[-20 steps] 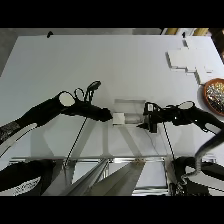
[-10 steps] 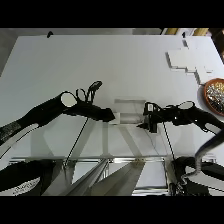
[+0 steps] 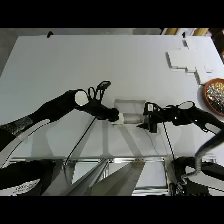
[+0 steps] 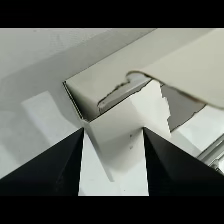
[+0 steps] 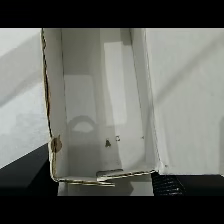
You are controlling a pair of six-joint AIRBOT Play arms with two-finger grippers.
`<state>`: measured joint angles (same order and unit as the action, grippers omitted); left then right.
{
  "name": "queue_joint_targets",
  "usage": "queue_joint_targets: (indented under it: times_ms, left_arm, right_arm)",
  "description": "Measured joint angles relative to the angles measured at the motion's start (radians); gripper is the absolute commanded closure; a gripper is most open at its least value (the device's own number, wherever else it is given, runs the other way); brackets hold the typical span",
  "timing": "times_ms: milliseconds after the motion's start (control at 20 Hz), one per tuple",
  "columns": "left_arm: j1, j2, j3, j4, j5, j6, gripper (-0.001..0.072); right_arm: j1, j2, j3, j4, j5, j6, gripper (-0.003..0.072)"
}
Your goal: Fold the box and place the chain.
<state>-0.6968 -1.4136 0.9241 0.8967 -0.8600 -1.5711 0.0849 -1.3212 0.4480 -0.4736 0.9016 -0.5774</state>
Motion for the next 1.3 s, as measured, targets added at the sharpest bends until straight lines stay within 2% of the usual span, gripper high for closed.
queue_joint_targets:
  times_ms: [350, 750, 900, 1200, 1300]
  left_arm:
    - [-0.06, -0.04, 0.081, 0.138, -0.029, -0.188, 0.03]
    - [-0.132, -0.13, 0.224, 0.327, -0.165, -0.448, 0.0302]
    - [-0.154, -0.172, 0.292, 0.387, -0.218, -0.54, 0.0334]
    - [-0.177, -0.268, 0.401, 0.445, -0.321, -0.692, 0.0337]
    - [-0.181, -0.286, 0.411, 0.458, -0.33, -0.718, 0.0379]
  right_arm:
    - [0.0, 0.0, 0.0, 0.0, 0.0, 0.0, 0.0277]
    - [0.0, 0.0, 0.0, 0.0, 0.0, 0.0, 0.0277]
    - [0.0, 0.0, 0.0, 0.0, 0.0, 0.0, 0.0277]
    - [0.0, 0.0, 0.0, 0.0, 0.0, 0.0, 0.0277]
    - [0.0, 0.0, 0.0, 0.0, 0.0, 0.0, 0.0277]
